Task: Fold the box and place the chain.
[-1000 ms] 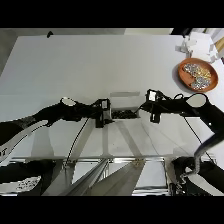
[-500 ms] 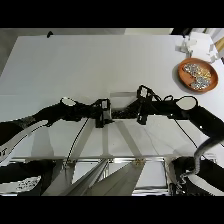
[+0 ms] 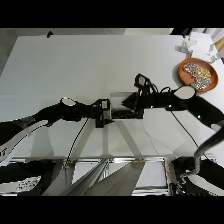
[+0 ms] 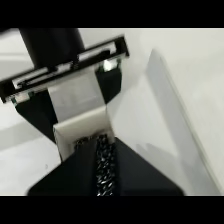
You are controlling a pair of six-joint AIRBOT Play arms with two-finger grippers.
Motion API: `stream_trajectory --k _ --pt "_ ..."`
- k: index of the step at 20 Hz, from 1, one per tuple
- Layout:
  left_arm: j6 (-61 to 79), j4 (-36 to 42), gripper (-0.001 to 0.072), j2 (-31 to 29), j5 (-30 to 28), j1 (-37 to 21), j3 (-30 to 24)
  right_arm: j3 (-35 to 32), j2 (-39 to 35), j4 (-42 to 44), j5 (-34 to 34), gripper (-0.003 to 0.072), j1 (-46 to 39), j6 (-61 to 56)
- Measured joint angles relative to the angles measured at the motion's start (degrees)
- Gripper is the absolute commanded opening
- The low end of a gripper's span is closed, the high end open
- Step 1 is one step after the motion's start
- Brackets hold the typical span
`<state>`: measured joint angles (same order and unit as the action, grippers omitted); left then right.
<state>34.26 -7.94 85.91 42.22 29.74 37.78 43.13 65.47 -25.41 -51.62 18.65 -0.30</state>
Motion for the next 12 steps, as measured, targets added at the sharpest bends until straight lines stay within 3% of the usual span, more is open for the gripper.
stream_trajectory --k 2,5,12 --pt "0.0 0.0 0.0011 0.0 0.02 0.0 0.0 5.95 0.31 -2.23 -3.93 0.0012 -2.19 -0.57" --pt "0.0 0.0 0.0011 0.0 0.02 0.0 0.0 12.46 2.78 -2.95 -3.67 0.0012 -4.87 -2.12" --pt "0.0 0.0 0.0011 0.0 0.0 0.0 0.0 16.5 13.33 -13.33 -4.5 0.0011 -3.37 -7.23"
